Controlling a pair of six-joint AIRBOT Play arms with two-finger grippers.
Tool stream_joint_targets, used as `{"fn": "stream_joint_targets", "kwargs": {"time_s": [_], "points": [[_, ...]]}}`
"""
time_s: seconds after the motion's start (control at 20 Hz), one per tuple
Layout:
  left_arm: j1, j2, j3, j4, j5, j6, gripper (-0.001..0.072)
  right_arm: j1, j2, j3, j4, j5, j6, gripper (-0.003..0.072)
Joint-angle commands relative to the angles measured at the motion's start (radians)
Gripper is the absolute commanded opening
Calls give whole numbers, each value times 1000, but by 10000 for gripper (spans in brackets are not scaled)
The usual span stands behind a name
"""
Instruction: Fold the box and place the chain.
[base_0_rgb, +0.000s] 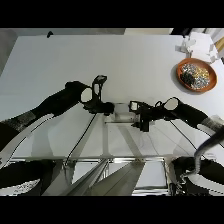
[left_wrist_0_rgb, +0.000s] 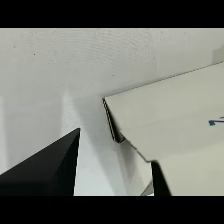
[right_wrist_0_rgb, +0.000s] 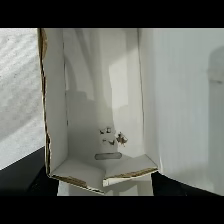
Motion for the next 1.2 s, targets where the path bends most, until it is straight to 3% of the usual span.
{"fn": "stream_joint_targets", "kwargs": {"time_s": [0.0, 0.1, 0.3, 0.55, 0.6, 0.8, 0.9, 1.05, 1.1, 1.15], "points": [[-23, -56, 91, 90, -150, -80, 445, 0, 0, 0, 2, 0, 1, 296], [-35, -91, 128, 111, -219, -126, 445, 0, 0, 0, 2, 0, 1, 296], [-73, -126, 140, 119, -227, -207, 444, 0, 0, 0, 2, 0, 1, 296], [-98, -146, 140, 127, -162, -262, 426, 0, 0, 0, 2, 0, 1, 296], [-103, -151, 140, 130, -144, -278, 379, 0, 0, 0, 2, 0, 1, 296], [-123, -172, 140, 171, -130, -297, 363, 0, 0, 0, 2, 0, 1, 296], [-129, -172, 140, 205, -131, -296, 248, 0, 0, 0, 2, 0, 1, 296], [-134, -172, 140, 208, -130, -296, 248, 0, 0, 0, 2, 0, 1, 296], [-134, -173, 140, 208, -130, -296, 196, 0, 0, 0, 2, 0, 1, 296], [-134, -174, 140, 208, -134, -293, 67, 0, 0, 0, 2, 0, 1, 296]]}}
